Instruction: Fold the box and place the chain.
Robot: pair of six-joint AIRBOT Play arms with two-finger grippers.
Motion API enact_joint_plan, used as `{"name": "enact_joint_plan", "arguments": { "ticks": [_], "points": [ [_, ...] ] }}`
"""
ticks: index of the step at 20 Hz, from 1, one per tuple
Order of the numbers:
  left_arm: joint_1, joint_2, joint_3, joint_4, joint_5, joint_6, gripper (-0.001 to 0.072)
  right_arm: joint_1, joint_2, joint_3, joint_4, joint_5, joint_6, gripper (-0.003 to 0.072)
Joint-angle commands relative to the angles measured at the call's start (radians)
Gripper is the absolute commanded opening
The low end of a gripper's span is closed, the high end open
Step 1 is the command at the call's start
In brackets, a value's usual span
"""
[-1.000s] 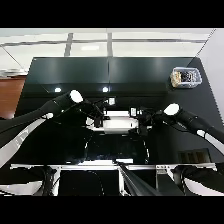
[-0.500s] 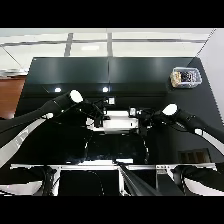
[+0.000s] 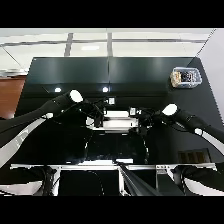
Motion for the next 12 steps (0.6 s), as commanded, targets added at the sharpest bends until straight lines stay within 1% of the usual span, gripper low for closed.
{"name": "enact_joint_plan", "arguments": {
  "ticks": [1, 3, 5, 7, 8, 10, 11, 12],
  "points": [
    [0.009, 0.025, 0.015, 0.009, -0.056, -0.056, 0.0499, 0.001, -0.001, 0.0, -0.024, -0.003, -0.005, 0.045],
    [0.024, 0.083, 0.015, 0.076, -0.07, -0.166, 0.0514, 0.001, -0.001, 0.0, -0.024, -0.004, -0.005, 0.045],
    [0.043, 0.147, 0.015, 0.191, -0.12, -0.29, 0.0514, 0.001, -0.001, 0.0, -0.024, -0.008, -0.005, 0.045],
    [0.068, 0.204, 0.013, 0.3, -0.203, -0.444, 0.0514, 0.001, -0.001, 0.0, -0.024, -0.007, -0.005, 0.045],
    [0.08, 0.224, 0.013, 0.334, -0.247, -0.517, 0.0513, 0.001, -0.001, 0.0, -0.024, -0.007, -0.005, 0.045],
    [0.098, 0.246, 0.013, 0.353, -0.345, -0.648, 0.0498, 0.001, -0.001, 0.0, -0.024, -0.007, -0.005, 0.045],
    [0.102, 0.248, 0.013, 0.35, -0.396, -0.69, 0.0421, 0.001, -0.001, 0.0, -0.024, -0.006, -0.005, 0.045],
    [0.101, 0.247, 0.013, 0.349, -0.455, -0.725, 0.0244, 0.001, -0.001, 0.0, -0.024, -0.006, -0.005, 0.045]
  ]
}}
